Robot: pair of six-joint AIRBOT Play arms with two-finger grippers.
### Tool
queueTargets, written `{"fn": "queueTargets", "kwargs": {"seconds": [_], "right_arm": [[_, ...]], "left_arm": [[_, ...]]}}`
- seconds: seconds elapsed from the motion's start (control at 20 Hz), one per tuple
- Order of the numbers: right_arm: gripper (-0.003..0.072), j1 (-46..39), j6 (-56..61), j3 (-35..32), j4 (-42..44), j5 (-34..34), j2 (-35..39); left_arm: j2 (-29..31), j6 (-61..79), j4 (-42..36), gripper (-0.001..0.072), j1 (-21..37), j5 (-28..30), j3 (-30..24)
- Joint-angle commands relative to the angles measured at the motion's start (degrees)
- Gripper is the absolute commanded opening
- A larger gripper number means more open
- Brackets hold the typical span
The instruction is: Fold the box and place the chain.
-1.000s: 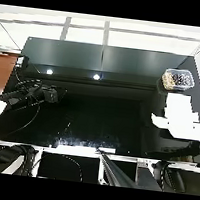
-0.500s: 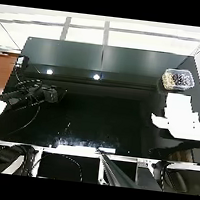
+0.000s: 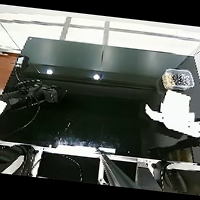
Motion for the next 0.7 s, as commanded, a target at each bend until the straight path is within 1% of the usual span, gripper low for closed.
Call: {"fn": "queueTargets", "kwargs": {"seconds": [0.0, 0.15, 0.3, 0.45, 0.65], "right_arm": [[0.0048, 1.75, -1.77, -3.04, -0.09, -0.17, 1.29], [0.0048, 6.56, -3.19, -7.43, 5.31, 1.53, 1.57], [0.0048, 13.92, -3.26, -8.61, 8.02, 1.36, 4.22], [0.0047, 22.18, -3.54, -10.93, 12.28, -0.94, 9.11], [0.0047, 34.67, -6.40, -18.97, 16.35, -6.21, 18.21]], "left_arm": [[-0.02, 0.17, 0.04, 0.0713, 0.00, 0.15, 0.07], [0.00, 0.13, -0.02, 0.0712, 0.02, 0.04, 0.15], [0.00, 0.13, -0.02, 0.0712, 0.02, 0.00, 0.15], [-0.02, 0.13, 0.00, 0.0711, 0.04, 0.24, 0.13], [-0.02, -0.07, -0.61, 0.0708, 0.04, 0.94, 0.11]]}}
